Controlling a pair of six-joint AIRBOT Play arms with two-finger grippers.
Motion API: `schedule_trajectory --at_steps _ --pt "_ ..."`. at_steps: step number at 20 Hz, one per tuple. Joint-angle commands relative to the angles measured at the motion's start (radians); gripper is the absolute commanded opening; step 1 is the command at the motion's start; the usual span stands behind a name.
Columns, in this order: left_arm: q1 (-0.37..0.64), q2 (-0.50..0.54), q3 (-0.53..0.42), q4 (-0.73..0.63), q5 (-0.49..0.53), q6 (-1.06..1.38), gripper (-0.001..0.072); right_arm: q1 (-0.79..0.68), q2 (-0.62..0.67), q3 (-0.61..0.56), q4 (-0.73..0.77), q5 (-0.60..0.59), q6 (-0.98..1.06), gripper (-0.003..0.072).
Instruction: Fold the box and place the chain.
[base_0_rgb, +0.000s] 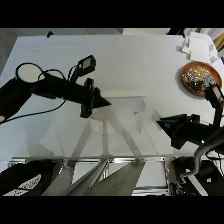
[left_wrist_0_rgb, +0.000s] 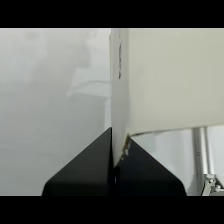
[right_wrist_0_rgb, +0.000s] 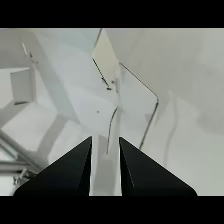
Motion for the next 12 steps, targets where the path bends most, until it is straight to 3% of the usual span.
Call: schedule_trajectory --at_steps 1,6,12 --pt "-0.001 0.066 -0.112 -0.023 0.027 -0.024 -0.0001 0.0 0.044 0.002 -0.009 0.065 0.003 0.0202" --pt "-0.003 0.018 -0.189 -0.103 0.093 0.131 0.0004 0.0 0.044 0.002 -0.01 0.061 0.001 0.0202" --pt "-0.002 -0.164 -0.189 -0.165 0.202 0.277 0.0004 0.0 0.044 0.002 -0.042 0.009 -0.001 0.0202"
